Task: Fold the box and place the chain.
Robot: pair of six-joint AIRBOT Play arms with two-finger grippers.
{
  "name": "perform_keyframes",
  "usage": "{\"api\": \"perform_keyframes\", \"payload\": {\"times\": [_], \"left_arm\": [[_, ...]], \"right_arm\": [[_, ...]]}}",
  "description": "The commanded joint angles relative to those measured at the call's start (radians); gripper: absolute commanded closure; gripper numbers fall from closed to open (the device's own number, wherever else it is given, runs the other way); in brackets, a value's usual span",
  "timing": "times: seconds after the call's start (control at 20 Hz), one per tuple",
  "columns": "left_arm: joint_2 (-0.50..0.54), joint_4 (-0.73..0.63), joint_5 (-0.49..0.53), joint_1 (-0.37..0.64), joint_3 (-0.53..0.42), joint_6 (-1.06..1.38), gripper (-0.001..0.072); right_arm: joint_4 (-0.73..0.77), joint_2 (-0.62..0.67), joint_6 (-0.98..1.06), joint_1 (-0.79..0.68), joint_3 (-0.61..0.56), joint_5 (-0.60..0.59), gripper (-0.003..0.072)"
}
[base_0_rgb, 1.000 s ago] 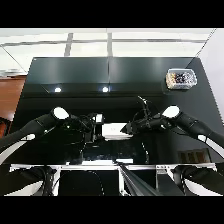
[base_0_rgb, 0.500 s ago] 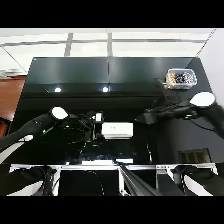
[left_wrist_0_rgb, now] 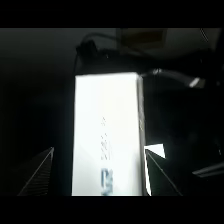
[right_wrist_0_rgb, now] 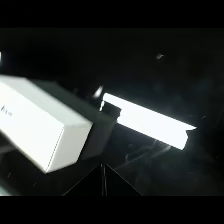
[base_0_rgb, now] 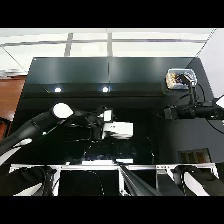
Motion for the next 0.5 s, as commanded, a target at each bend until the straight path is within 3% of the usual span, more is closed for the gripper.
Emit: {"api": "perform_keyframes", "payload": {"times": [0.0,0.15,0.45], "left_arm": [[-0.122,-0.025,0.005,-0.053,0.103,-0.165,0.0002],[-0.222,-0.027,-0.079,-0.052,0.175,-0.221,0.0003],[-0.261,-0.028,-0.087,-0.052,0.188,-0.222,0.0002]], "right_arm": [[-0.024,0.004,0.010,-0.009,-0.003,-0.045,0.0670],[-0.026,0.004,0.010,-0.009,-0.003,-0.042,0.0670],[-0.025,0.004,0.003,-0.007,-0.003,-0.043,0.0670]]}}
